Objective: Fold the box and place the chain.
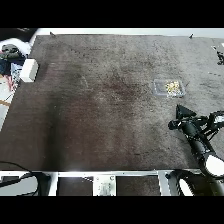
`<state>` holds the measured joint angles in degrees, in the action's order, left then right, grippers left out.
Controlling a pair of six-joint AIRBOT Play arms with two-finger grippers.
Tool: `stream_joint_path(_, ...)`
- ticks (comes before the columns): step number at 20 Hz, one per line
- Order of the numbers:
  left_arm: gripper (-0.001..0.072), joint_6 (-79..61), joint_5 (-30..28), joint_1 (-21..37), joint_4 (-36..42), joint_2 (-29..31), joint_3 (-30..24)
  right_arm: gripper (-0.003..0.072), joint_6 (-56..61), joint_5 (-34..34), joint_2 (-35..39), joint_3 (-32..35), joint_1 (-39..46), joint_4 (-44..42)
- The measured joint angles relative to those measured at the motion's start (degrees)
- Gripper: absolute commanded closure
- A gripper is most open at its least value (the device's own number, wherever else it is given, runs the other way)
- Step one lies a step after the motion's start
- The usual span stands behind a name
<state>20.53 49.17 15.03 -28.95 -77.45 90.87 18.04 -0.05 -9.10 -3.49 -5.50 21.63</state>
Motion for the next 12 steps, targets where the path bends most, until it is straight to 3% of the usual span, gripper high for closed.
stream_joint_path(3,0.0704,9.3,1.5,9.7,-6.7,6.4,-2.8,0.0674,0.0,0.0,0.0,0.0,0.0,0.0)
stream_joint_path(7,0.0704,14.1,2.3,21.6,-10.2,12.4,-11.5,0.0675,0.0,0.0,0.0,0.0,0.0,0.0)
stream_joint_path(12,0.0704,10.8,2.0,28.3,-11.0,14.8,-25.5,0.0674,0.0,0.0,0.0,0.0,0.0,0.0)
